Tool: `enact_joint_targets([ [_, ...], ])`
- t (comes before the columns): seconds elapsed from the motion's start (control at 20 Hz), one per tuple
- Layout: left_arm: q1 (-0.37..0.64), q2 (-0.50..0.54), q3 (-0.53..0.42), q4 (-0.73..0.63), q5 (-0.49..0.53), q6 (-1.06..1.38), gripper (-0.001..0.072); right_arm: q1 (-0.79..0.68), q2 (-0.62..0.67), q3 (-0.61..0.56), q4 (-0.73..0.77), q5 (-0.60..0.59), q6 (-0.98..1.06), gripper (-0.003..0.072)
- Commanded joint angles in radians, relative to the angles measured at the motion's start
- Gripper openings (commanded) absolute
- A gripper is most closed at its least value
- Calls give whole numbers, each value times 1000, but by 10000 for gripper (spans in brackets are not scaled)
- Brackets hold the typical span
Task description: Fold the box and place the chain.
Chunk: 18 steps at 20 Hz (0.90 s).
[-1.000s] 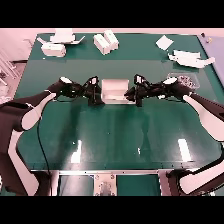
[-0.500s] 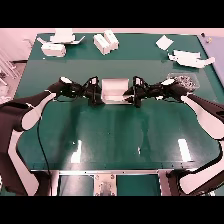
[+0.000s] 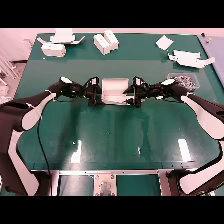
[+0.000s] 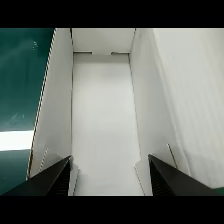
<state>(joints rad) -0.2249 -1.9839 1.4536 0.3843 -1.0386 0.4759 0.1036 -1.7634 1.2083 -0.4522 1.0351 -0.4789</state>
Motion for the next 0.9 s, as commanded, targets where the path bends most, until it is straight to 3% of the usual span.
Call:
enact_joint_targets([
  [0.0,0,0,0,0,2,0,517,0,-1,5,0,1,-1,609],
  [0.15,0,0,0,0,2,0,516,-18,1,35,-6,11,64,606],
  [0.2,0,0,0,0,2,0,517,-29,3,52,-12,42,108,540],
  [0.25,0,0,0,0,2,0,516,-39,9,71,-25,85,145,380],
  [0.3,0,0,0,0,2,0,517,-48,19,88,-38,125,172,279],
  [0.4,0,0,0,0,2,0,517,-66,46,109,-55,145,229,246],
  [0.5,0,0,0,0,2,0,517,-82,76,113,-84,145,243,129],
  [0.6,0,0,0,0,2,0,517,-94,101,113,-91,145,276,94],
  [0.65,0,0,0,-1,2,0,517,-101,113,113,-91,145,298,25],
  [0.85,0,0,0,0,2,0,517,-170,153,117,-92,125,623,17],
])
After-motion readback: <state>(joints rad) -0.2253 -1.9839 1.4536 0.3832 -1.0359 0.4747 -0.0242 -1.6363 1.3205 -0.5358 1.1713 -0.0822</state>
